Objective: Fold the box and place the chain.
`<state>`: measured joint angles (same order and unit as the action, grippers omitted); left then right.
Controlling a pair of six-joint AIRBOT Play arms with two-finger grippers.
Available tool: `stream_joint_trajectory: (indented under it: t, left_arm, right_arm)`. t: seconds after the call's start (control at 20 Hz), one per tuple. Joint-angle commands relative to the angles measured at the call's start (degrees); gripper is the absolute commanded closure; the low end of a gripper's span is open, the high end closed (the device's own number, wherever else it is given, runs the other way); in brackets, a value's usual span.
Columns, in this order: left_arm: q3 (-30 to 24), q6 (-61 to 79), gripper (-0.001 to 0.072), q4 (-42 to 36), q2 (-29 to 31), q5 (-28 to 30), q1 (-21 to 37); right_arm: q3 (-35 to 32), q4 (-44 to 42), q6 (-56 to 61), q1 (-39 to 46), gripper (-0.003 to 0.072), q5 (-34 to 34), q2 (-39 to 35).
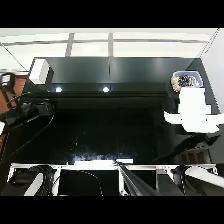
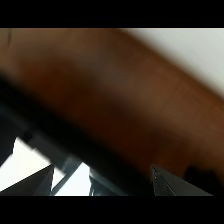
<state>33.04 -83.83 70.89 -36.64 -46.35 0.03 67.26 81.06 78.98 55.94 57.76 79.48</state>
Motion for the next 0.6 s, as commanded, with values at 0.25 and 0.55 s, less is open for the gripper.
stream_joint_trajectory:
  t: [0.25, 0.55]
  left_arm:
    - [5.46, -9.22, 0.0006, 5.14, -7.89, -7.08, 0.04]
    - [5.46, -9.22, 0.0006, 5.16, -7.89, -8.55, 0.07]
  right_arm:
    - [13.51, -15.78, -36.09, -2.4, 0.0012, 17.55, 18.6]
    - [13.49, -12.13, -32.0, -3.43, 0.0437, 20.7, 19.93]
